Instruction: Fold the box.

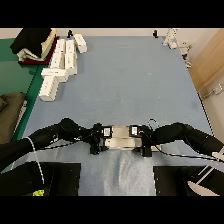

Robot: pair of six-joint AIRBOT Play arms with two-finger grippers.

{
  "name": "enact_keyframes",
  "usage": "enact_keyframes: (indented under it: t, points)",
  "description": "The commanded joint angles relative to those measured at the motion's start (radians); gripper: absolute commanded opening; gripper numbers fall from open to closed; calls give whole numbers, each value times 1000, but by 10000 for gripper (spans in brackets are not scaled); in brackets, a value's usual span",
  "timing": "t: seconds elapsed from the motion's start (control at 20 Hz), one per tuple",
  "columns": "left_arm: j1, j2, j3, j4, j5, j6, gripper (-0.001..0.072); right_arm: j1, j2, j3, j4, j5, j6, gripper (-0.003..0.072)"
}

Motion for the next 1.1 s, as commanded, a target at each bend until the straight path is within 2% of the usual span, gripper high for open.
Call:
enact_keyframes:
  t: [0.0,0.65,0.7,0.75,0.8,0.9,1.05]
  points:
    - [0,-1,1,1,2,-3,410,0,0,1,0,0,0,505]
    - [0,-1,1,1,1,-3,409,1,0,2,4,2,1,505]
    - [0,-1,1,1,1,-3,409,1,0,2,4,5,1,524]
    - [0,-1,1,1,1,-3,409,0,0,4,2,10,1,638]
    - [0,-1,1,1,1,-3,409,0,0,11,-10,10,8,717]
    - [0,-1,1,1,1,-3,409,0,20,36,-84,-10,124,718]
    - [0,-1,1,1,1,-3,409,0,106,79,-329,-111,428,717]
